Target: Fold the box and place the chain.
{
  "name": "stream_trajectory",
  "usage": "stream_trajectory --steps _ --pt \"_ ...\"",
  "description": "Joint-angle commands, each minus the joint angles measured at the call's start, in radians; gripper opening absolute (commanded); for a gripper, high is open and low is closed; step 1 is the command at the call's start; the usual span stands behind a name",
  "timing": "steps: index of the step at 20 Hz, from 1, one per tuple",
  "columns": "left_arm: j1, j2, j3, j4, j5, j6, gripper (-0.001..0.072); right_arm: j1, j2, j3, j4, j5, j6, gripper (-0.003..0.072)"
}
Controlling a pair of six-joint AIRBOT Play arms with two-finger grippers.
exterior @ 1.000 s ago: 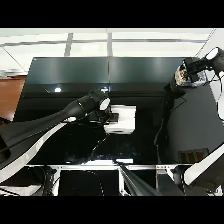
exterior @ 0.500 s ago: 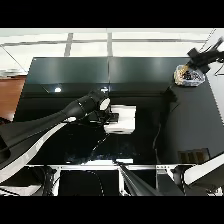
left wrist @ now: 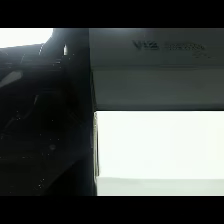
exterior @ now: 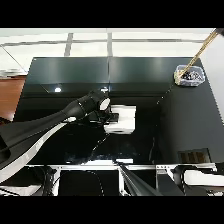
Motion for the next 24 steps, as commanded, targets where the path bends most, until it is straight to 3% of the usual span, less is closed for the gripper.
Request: stream_trajectory --steps 1,10,16,24 --pt "0.001 0.0 0.0 0.002 0.005 0.0 0.0029 0.002 0.088 0.001 0.029 0.027 -0.068 0.0014" --pt "0.001 0.0 0.0 0.002 0.002 0.0 0.0029 0.002 0.227 0.013 0.193 0.029 -0.124 0.0014" --pt "0.001 0.0 0.0 0.0 0.004 0.0 0.0029 0.002 0.287 0.167 0.352 0.202 -0.174 0.0014" --pt "0.001 0.0 0.0 0.0 0.007 0.0 0.0029 0.002 0.344 0.167 0.611 0.467 -0.21 0.0014"
